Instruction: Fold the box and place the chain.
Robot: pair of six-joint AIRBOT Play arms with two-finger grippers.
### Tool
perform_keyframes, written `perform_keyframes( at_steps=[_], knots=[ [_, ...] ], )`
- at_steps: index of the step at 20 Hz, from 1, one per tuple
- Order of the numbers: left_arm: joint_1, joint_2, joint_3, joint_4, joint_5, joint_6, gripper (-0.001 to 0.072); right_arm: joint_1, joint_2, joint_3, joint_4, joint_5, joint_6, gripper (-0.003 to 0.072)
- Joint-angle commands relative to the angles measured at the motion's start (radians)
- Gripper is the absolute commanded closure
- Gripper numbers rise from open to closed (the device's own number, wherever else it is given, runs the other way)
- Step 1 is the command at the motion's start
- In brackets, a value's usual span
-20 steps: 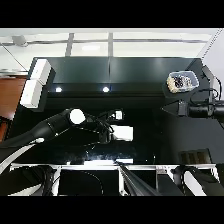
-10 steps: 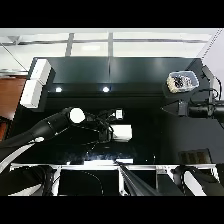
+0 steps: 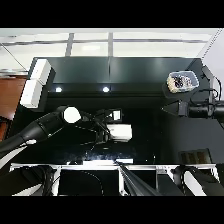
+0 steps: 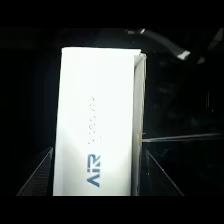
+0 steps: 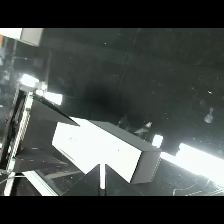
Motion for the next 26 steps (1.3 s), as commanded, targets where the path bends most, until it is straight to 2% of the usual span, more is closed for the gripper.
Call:
perform_keyframes(
  at_steps=[1,9,17,26],
  knots=[
    [0.002,0.005,0.000,0.095,-0.022,-0.071,-0.0004,0.000,0.000,0.000,0.000,0.000,0.000,0.0648],
    [0.000,0.003,0.000,0.122,-0.012,-0.088,-0.0005,0.000,0.000,0.000,0.000,-0.001,0.000,0.0648],
    [-0.002,-0.014,0.000,0.092,0.018,-0.087,-0.0005,0.000,0.000,0.000,0.000,-0.004,0.000,0.0648],
    [0.000,0.008,0.000,0.096,-0.019,-0.114,-0.0005,0.000,0.000,0.000,0.000,-0.001,0.000,0.0648]
  ],
)
